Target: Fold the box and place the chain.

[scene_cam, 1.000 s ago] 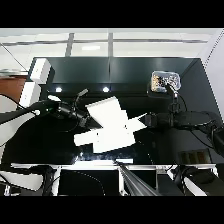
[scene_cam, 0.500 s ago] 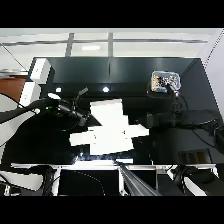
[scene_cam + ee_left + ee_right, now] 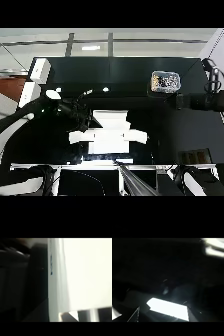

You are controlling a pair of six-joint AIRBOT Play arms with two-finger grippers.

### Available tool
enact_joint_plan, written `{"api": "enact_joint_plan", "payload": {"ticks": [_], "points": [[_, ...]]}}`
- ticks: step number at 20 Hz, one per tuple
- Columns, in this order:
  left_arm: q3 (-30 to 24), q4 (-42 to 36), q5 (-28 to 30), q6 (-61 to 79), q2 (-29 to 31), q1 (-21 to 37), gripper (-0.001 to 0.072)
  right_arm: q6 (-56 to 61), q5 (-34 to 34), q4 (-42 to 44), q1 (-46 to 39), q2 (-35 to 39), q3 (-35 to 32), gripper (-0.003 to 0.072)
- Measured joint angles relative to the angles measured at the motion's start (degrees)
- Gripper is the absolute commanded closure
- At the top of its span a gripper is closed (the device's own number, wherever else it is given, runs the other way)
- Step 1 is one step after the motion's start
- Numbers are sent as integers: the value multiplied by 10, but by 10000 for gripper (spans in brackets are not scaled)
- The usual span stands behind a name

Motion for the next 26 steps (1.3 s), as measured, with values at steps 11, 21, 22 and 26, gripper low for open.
{"api": "enact_joint_plan", "payload": {"ticks": [11,21,22,26], "points": [[-99,-76,192,240,61,-24,659,-203,80,-27,145,-3,-80,-13],[-98,44,244,231,59,-44,680,-261,151,-26,275,-6,-157,-13],[-96,48,243,230,59,-49,680,-267,153,-26,287,-7,-164,-14],[-85,57,241,226,56,-59,680,-290,162,-26,337,-8,-189,-14]]}}
